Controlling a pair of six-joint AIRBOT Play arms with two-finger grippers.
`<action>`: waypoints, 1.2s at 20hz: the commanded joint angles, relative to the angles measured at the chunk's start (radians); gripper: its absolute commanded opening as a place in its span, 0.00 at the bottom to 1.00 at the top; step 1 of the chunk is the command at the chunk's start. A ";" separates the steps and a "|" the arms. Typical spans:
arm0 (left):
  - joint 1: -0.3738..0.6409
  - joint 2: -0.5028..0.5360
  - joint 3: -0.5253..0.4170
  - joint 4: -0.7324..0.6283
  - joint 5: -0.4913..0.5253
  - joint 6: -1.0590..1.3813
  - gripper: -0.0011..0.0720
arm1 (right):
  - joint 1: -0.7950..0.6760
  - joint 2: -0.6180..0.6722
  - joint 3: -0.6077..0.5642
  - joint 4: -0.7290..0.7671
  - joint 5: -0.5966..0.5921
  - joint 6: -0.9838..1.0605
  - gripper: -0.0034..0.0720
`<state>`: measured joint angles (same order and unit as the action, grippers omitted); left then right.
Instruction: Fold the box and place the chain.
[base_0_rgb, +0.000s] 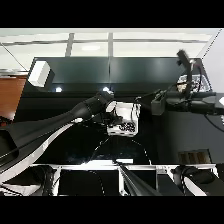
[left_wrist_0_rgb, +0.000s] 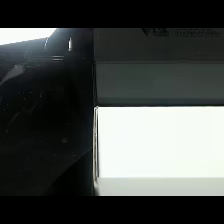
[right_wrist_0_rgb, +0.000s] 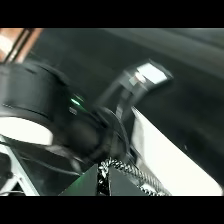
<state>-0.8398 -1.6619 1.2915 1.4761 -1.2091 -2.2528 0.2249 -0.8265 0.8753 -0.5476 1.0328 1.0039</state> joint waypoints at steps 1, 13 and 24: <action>0.000 0.000 0.001 0.000 0.000 0.000 0.06 | 0.000 -0.001 0.129 0.005 0.057 0.039 0.06; 0.000 0.000 0.001 0.000 0.000 0.000 0.06 | 0.000 -0.002 0.163 0.028 0.089 0.099 0.06; 0.000 0.000 0.001 0.000 0.000 0.000 0.06 | 0.001 -0.003 0.031 -0.081 0.119 0.150 0.06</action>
<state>-0.8398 -1.6619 1.2915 1.4765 -1.2091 -2.2528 0.2249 -0.8288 0.9833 -0.5671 1.1324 1.1263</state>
